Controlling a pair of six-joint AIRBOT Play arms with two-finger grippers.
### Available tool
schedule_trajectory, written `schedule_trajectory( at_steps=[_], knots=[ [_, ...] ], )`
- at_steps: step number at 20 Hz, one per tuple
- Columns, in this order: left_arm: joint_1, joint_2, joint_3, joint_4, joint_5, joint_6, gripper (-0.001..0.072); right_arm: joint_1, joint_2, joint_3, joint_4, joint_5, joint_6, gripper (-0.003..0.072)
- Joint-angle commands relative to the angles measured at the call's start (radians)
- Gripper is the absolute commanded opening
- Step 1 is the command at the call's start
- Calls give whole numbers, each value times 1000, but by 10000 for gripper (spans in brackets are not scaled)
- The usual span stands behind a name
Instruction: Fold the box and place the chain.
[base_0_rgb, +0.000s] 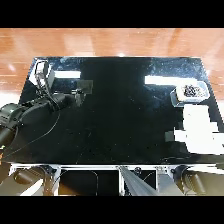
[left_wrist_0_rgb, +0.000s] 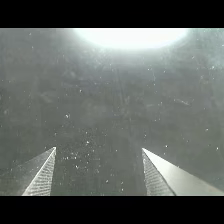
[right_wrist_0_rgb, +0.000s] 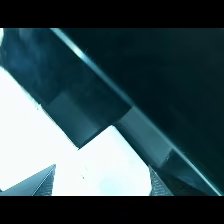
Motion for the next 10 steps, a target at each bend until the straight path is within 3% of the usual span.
schedule_trajectory(
  at_steps=[1,10],
  knots=[
    [0,-1,0,0,-18,2,608,49,-49,18,-59,48,-26,700],
    [-1,-1,0,-1,-11,2,608,150,-58,14,-153,68,-21,699]
  ],
)
